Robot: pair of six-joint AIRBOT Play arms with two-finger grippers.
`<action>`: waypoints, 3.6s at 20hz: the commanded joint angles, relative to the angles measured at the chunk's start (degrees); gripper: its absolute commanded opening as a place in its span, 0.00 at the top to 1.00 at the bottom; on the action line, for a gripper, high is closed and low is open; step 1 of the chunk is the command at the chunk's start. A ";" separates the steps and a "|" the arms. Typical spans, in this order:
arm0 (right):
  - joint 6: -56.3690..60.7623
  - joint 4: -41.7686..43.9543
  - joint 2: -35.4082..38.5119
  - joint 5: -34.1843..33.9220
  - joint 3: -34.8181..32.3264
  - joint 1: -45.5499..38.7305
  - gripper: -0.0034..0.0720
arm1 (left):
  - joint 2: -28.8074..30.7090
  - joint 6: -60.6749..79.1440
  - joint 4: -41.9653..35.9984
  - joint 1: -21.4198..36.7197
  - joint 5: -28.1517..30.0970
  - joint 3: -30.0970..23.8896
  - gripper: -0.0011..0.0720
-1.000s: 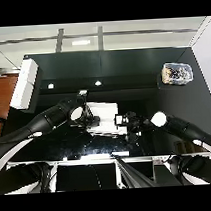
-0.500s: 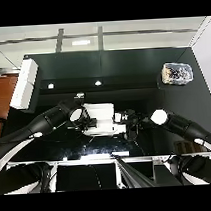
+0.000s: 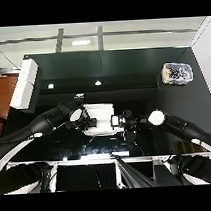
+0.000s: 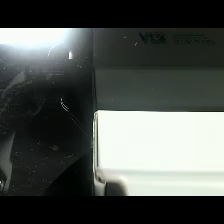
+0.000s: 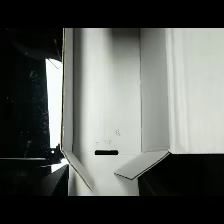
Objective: Fold the box and place the chain.
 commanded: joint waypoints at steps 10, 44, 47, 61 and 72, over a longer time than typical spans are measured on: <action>-1.36 0.35 -0.98 -4.28 0.07 1.36 0.47 | -0.02 0.20 0.15 0.00 0.15 -0.02 0.95; -0.92 13.22 -3.96 -5.86 0.07 2.78 0.61 | -0.02 0.20 -0.28 0.00 0.15 -0.02 0.95; -0.94 13.22 -3.96 -5.86 0.07 2.78 0.46 | -0.02 0.20 -0.28 0.00 0.15 -0.02 0.95; 39.43 -1.81 5.51 -0.50 0.07 -8.57 0.93 | -0.02 0.26 -0.26 0.00 0.35 0.00 0.95; 74.75 -7.15 13.46 30.10 -7.04 -43.91 0.93 | -0.02 0.44 -0.22 0.00 0.61 0.00 0.94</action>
